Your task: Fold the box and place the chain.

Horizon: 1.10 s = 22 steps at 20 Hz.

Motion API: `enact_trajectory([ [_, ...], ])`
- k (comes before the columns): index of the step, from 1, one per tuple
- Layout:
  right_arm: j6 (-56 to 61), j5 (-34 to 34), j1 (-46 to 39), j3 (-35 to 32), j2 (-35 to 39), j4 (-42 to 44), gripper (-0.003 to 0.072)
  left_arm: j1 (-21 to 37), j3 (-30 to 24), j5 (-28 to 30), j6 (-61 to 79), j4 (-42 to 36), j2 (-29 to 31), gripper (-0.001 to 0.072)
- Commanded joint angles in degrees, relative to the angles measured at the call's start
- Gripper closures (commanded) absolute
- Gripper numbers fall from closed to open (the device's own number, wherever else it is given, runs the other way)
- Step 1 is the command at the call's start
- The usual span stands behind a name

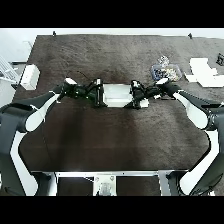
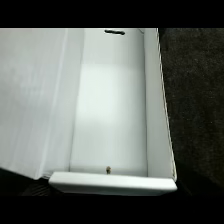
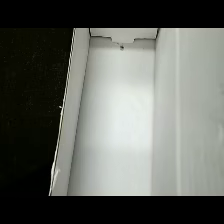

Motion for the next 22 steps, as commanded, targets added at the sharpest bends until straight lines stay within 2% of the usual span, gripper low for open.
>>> enact_trajectory([
  [1,-0.02,0.24,0.04,0.00,0.02,-0.11,0.0087,0.24,0.04,0.17,1.38,-0.17,-0.20,0.0000],
  [15,-0.02,0.26,0.04,-0.02,0.02,-0.11,0.0087,-0.20,0.04,-1.20,6.64,-1.70,-0.22,0.0000],
  [22,-0.04,0.26,0.04,0.00,0.02,-0.11,0.0087,-0.87,-0.02,0.83,6.60,-1.36,-0.35,0.0001],
])
